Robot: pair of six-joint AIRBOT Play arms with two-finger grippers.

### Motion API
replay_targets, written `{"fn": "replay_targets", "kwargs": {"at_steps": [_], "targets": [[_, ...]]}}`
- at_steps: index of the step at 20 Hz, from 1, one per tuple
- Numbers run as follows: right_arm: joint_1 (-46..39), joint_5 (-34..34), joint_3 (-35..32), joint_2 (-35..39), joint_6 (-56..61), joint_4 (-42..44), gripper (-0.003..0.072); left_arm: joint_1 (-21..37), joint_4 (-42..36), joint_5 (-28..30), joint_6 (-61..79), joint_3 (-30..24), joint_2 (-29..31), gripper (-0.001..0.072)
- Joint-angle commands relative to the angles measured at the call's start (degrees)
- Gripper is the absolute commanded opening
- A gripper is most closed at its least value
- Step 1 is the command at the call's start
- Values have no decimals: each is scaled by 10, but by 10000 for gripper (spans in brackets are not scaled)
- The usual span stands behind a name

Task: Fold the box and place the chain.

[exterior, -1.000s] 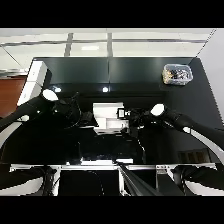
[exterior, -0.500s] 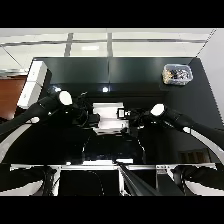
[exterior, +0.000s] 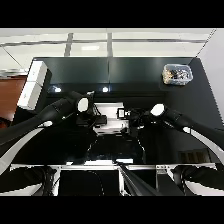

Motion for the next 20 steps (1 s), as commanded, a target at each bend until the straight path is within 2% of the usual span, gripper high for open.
{"fn": "replay_targets", "kwargs": {"at_steps": [1, 4, 5, 6, 7, 9, 10, 11, 12, 13, 14, 15, 18, 19, 20], "targets": [[0, 0, 0, 0, 0, 0, 312, -16, 54, -21, -86, 6, -2, 274], [0, 0, 0, 0, 0, 0, 313, -23, 62, -18, -114, 6, -2, 258], [0, 0, 0, 0, 0, 0, 312, -25, 63, -18, -118, 6, -2, 127], [0, 0, 0, 0, 0, 0, 313, -26, 64, -17, -118, 7, -2, 70], [0, 0, 0, 0, 0, 0, 312, -27, 64, -16, -118, 7, -2, 26], [0, 0, 0, 0, 0, 0, 312, -29, 64, -14, -117, 7, -2, 30], [0, 0, 0, 0, 0, 0, 313, -28, 60, -10, -117, 7, -2, 122], [0, 0, 0, 0, 0, 0, 312, -29, 59, -7, -117, 7, -2, 321], [0, 0, 0, 0, 0, 0, 313, -29, 59, -7, -117, 7, -2, 345], [0, 0, 0, 0, 0, 0, 313, -29, 59, -7, -117, 7, -3, 336], [0, 0, 0, 0, 0, 0, 312, -29, 59, -7, -117, 7, -4, 260], [0, 0, 0, 0, 0, 0, 312, -29, 59, -7, -117, 7, -7, 217], [0, 0, 0, 0, 0, 0, 313, -29, 55, -6, -117, 7, -14, 217], [0, 0, 0, 0, 0, 0, 312, -29, 57, -7, -117, 7, -16, 176], [0, 0, 0, 0, 0, 0, 312, -29, 59, -6, -115, 7, -16, 65]]}}
